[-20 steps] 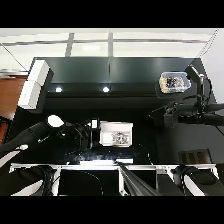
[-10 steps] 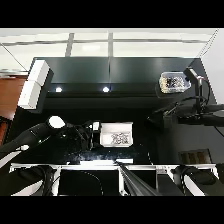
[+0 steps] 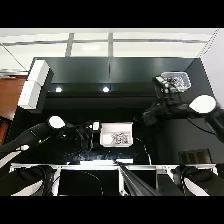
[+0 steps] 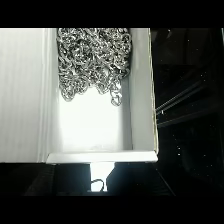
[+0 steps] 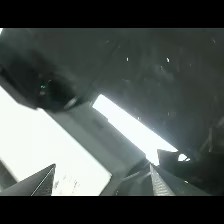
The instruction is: Fold the box and place the chain.
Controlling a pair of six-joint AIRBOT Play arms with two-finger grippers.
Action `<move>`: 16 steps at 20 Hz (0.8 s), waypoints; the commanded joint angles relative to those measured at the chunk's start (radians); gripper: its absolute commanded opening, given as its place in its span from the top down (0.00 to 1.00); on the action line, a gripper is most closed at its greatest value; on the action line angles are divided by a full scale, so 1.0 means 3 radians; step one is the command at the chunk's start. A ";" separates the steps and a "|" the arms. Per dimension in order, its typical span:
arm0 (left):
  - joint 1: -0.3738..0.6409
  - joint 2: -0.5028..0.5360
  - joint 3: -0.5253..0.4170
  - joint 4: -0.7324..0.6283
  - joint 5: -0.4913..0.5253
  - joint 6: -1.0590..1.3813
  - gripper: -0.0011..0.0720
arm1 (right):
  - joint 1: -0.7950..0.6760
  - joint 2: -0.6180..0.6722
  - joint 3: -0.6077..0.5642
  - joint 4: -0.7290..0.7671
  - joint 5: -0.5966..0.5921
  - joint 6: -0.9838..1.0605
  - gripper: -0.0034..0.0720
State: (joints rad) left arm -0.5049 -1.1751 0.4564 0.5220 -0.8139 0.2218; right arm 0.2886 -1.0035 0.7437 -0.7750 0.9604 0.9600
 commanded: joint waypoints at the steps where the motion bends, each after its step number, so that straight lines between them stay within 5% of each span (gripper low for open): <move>1: -0.0001 -0.0003 0.0001 0.0001 0.0005 0.0000 0.60 | 0.0168 -0.0367 0.0100 0.0083 -0.0276 -0.0343 0.00; 6: -0.0003 -0.0003 0.0001 0.0001 0.0005 0.0000 0.60 | 0.0182 -0.0369 0.0099 0.0029 0.1019 -0.1048 0.00; 16: -0.0003 -0.0003 0.0001 0.0001 0.0004 0.0000 0.60 | 0.0629 -0.0367 0.0106 -0.0111 0.0631 -0.2195 0.00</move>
State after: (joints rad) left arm -0.5049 -1.1751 0.4564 0.5224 -0.8127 0.2218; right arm 0.4545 -1.1133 0.7708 -0.8082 1.1572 0.4034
